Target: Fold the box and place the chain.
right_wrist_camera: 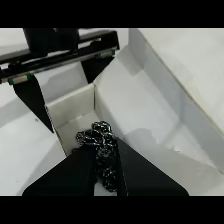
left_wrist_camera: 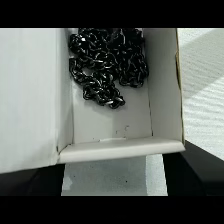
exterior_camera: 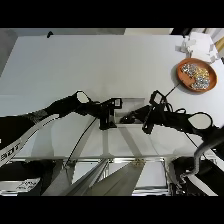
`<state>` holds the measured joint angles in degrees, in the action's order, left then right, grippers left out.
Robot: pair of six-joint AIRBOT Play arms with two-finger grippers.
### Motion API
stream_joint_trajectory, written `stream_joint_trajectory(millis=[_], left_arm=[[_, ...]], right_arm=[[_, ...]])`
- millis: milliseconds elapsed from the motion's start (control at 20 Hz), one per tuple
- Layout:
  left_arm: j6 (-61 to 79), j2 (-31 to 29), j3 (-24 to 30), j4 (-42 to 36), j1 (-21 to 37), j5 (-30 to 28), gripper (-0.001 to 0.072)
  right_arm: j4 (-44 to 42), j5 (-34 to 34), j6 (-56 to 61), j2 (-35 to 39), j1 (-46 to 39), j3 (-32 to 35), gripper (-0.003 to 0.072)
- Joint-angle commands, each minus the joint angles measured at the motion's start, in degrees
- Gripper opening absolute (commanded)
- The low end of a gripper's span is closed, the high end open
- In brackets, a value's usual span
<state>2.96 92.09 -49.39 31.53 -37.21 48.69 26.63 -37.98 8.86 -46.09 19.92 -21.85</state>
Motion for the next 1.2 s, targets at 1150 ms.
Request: stream_joint_trajectory(millis=[1150], left_arm=[[0.0,0.0,0.0,0.0,0.0,-1.3,0.0203]], right_arm=[[40.5,5.4,46.9,-1.3,-17.2,-7.1,0.0312]])
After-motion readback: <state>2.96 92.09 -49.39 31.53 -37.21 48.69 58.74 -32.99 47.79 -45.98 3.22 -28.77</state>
